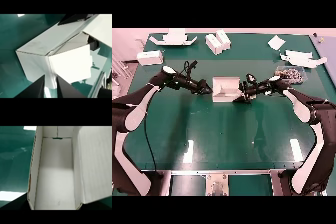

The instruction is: Fold the box and place the chain.

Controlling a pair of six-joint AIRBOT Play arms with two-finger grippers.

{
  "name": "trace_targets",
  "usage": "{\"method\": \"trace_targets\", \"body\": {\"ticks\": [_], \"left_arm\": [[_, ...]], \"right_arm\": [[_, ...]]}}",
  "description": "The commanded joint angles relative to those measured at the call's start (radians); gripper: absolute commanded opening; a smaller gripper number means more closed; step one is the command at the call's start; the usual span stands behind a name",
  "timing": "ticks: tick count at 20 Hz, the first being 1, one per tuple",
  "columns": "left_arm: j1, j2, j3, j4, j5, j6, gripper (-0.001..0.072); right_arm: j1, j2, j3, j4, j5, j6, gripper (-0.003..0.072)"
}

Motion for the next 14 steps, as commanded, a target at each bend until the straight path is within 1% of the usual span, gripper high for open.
{"method": "trace_targets", "body": {"ticks": [1, 11, 14], "left_arm": [[-0.002, 0.000, 0.001, -0.002, -0.010, -0.001, 0.0197], [-0.002, 0.002, 0.008, -0.009, 0.028, -0.077, 0.0199], [-0.025, 0.002, 0.054, 0.032, 0.020, -0.080, 0.0199]], "right_arm": [[0.000, 0.000, 0.000, 0.000, 0.000, 0.001, 0.0527], [0.000, 0.000, 0.000, 0.000, 0.000, 0.001, 0.0528], [0.000, 0.000, 0.000, 0.000, 0.000, 0.001, 0.0528]]}}
